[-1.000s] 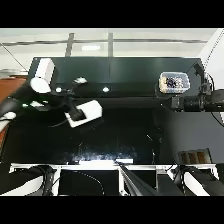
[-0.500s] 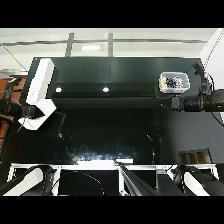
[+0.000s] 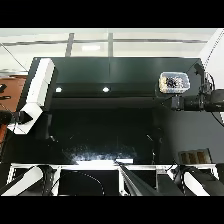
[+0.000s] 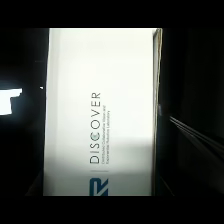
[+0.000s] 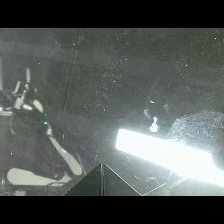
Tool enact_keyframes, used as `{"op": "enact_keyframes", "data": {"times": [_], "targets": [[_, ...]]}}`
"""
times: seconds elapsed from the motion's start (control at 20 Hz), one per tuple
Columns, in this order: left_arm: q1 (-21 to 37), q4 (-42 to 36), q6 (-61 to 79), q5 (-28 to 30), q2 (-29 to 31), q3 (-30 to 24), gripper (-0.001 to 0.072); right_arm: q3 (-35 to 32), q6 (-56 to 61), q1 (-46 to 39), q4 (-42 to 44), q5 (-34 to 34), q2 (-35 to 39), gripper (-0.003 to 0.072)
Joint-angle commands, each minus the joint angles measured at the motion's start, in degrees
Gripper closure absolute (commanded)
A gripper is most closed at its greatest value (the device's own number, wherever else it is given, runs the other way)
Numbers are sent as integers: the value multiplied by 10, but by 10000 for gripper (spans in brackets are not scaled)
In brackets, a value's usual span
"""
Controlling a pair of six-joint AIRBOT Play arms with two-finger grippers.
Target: Fold the box and place the chain.
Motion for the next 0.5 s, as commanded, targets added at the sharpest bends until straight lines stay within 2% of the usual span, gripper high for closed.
{"op": "enact_keyframes", "data": {"times": [0.0, 0.2, 0.25, 0.35, 0.4, 0.45], "targets": [[14, -3, 15, 41, 0, -4, 416, 0, 3, 0, 0, 2, 0, 661], [14, -10, 21, 86, 0, -15, 404, 0, 8, 0, 0, 4, 0, 660], [13, -22, 21, 97, 0, -23, 313, 0, 8, 0, 0, 5, 0, 661], [13, -35, 26, 111, 0, -38, 285, 0, 9, 0, 0, 10, 0, 661], [13, -33, 28, 112, 0, -43, 233, 0, 11, 0, 0, 12, 0, 661], [13, -33, 27, 108, 0, -44, 3, 0, 12, 0, 0, 13, 0, 661]]}}
